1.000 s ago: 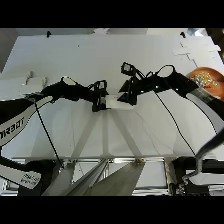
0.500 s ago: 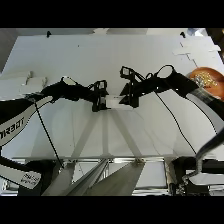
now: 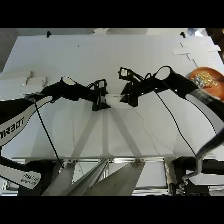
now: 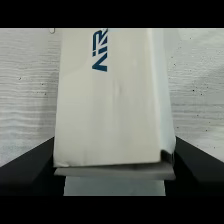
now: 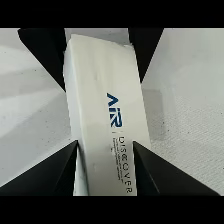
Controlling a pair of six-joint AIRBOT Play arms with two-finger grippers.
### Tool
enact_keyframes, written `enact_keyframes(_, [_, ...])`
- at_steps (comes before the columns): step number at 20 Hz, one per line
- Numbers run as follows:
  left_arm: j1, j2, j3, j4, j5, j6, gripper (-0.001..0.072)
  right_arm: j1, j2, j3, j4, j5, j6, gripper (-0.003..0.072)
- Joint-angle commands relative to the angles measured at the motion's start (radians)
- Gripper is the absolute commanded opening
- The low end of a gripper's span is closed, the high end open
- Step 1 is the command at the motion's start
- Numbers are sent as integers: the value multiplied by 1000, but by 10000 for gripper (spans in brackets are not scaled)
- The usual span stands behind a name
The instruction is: Fold the box and place the chain.
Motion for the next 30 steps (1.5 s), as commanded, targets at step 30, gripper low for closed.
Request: enact_keyframes(30, [-1,-1,0,4,-8,3,328,29,36,-1,63,131,56,609])
